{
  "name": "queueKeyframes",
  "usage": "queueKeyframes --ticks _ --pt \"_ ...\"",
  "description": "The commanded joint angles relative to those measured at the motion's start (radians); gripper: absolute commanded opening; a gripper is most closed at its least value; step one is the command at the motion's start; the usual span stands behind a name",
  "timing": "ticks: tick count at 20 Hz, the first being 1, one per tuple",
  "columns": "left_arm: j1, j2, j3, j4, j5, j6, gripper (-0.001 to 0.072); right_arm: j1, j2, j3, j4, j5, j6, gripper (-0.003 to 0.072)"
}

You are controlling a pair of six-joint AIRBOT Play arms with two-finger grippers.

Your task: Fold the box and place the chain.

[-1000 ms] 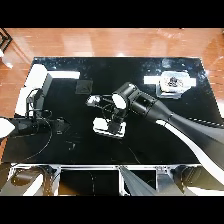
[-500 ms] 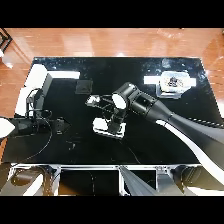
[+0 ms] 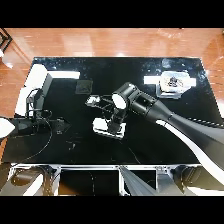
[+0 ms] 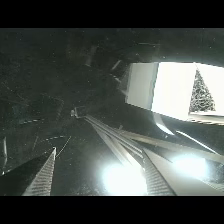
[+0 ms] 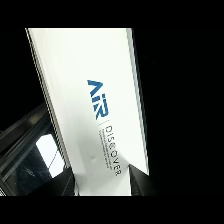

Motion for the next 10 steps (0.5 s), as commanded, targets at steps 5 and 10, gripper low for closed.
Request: queueKeyframes --ticks 5,10 --pt "0.001 0.000 0.000 0.000 0.000 0.000 0.0633 0.006 -0.001 -0.001 -0.001 -0.002 0.000 0.0378" --pt "0.001 0.000 0.000 0.000 0.000 0.000 0.0633 0.008 -0.001 -0.017 0.000 -0.003 0.016 0.0378"
